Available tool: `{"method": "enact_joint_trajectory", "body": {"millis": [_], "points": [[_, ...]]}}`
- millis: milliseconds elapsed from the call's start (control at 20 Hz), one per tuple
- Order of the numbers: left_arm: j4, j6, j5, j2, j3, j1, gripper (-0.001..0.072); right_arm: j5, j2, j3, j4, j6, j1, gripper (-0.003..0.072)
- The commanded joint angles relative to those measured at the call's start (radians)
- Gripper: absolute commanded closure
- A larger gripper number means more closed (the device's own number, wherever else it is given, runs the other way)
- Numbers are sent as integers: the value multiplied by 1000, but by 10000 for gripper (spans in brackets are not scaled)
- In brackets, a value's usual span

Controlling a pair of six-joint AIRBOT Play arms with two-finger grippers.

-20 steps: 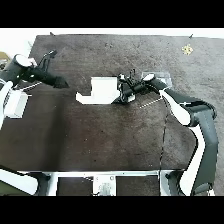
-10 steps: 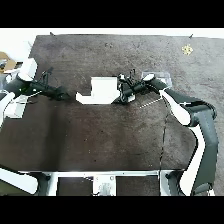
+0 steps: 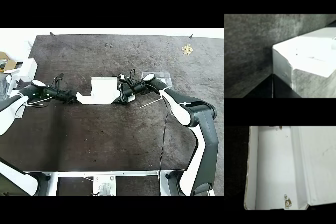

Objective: Fold the box and place the chain.

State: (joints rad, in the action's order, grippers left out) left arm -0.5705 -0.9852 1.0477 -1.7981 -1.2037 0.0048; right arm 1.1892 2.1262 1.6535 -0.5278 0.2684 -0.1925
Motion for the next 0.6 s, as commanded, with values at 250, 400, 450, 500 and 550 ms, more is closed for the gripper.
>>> {"method": "enact_joint_trajectory", "body": {"millis": [250,400,450,500,550], "points": [[97,55,14,-8,-3,-6,698,0,0,0,0,0,0,250],[153,106,55,-3,-10,-6,514,0,0,0,0,0,0,250],[172,120,66,-3,-13,-6,386,0,0,0,0,0,0,250],[173,130,70,-3,-17,-10,388,0,0,0,0,0,0,249],[174,130,69,-3,-20,-15,388,0,0,0,0,0,0,250]]}}
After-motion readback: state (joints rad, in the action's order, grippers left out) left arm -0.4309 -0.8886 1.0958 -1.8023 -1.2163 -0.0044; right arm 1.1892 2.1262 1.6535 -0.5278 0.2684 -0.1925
